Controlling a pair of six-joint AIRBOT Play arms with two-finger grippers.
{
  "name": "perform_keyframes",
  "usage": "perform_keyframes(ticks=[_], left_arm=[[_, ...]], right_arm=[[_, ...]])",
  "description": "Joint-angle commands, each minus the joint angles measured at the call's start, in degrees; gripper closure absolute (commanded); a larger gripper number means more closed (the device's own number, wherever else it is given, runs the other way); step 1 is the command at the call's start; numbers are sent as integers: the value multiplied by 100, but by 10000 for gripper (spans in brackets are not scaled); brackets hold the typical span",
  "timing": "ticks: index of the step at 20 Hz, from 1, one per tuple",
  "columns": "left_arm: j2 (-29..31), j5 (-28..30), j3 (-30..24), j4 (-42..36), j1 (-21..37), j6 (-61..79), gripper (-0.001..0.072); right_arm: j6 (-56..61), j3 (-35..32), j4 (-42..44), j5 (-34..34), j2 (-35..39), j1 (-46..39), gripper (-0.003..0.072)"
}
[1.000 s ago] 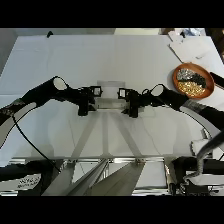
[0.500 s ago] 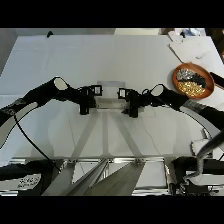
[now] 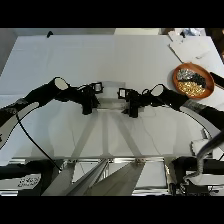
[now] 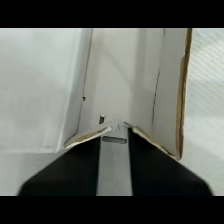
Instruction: Fold the box and place the chain.
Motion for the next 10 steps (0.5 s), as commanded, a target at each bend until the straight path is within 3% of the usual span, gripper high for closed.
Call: perform_keyframes(ticks=[1,3,6,8,10], left_arm=[[-48,-87,-2,-76,-4,-9,325],[-48,-83,0,-76,-4,-11,212],[-48,-87,-2,-76,-4,-13,241],[-42,-109,0,-74,-4,-33,396],[24,-114,0,-79,-4,-52,644]], right_arm=[[2,-2,2,-2,-2,7,388],[2,-2,2,-2,-2,7,388],[0,-2,2,-2,-2,7,388],[2,-2,2,-2,-2,7,388],[0,-2,2,-2,-2,7,388]])
